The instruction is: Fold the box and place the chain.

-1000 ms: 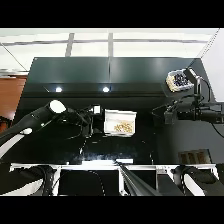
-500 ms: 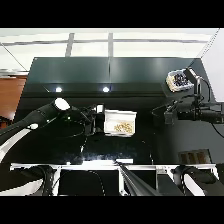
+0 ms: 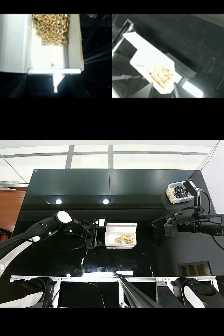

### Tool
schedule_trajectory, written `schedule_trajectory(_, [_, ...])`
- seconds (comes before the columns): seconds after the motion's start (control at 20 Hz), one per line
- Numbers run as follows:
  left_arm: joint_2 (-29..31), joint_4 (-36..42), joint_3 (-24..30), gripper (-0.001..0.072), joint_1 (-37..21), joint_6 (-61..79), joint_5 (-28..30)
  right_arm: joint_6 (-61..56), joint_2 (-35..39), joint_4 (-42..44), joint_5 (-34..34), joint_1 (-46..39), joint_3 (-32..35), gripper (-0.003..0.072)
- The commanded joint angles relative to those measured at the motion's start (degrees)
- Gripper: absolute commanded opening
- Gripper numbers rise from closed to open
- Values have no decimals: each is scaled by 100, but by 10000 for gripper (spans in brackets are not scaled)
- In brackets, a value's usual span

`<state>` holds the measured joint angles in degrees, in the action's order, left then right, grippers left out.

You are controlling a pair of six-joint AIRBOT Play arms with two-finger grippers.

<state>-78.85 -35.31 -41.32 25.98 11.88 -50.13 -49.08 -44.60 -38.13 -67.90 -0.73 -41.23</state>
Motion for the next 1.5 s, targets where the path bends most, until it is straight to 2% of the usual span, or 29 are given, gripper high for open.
schedule_trajectory(0.0, [-4,-85,0,708,15,7,-76,-2,4,2,0,2,-2,322])
schedule_trajectory(0.25, [-4,-127,-2,709,24,-35,-79,-2,4,2,-2,2,-2,322])
schedule_trajectory(0.5, [-4,435,0,709,42,-37,-63,-2,4,2,-2,4,-2,322])
schedule_trajectory(0.85, [-15,450,0,702,70,-33,-20,-2,4,-4,50,2,0,322])
schedule_trajectory(0.95, [-15,446,0,640,105,-24,-20,-2,2,-20,122,4,15,322])
schedule_trajectory(1.0, [-15,442,0,514,107,-24,-24,-2,2,-35,142,4,26,322])
schedule_trajectory(1.05, [-15,439,0,454,107,-24,-22,-9,0,-31,234,4,42,322])
schedule_trajectory(1.2, [-15,426,-2,454,107,-24,2,-625,-107,-26,898,133,101,323])
schedule_trajectory(1.25, [-15,426,-2,454,107,-24,0,-804,-227,-28,1113,264,101,389])
schedule_trajectory(1.3, [-15,426,-2,453,107,-26,0,-800,-380,-61,1244,402,94,697])
schedule_trajectory(1.45, [-15,426,-2,454,107,-24,-4,-800,-1067,-11,1917,796,59,720])
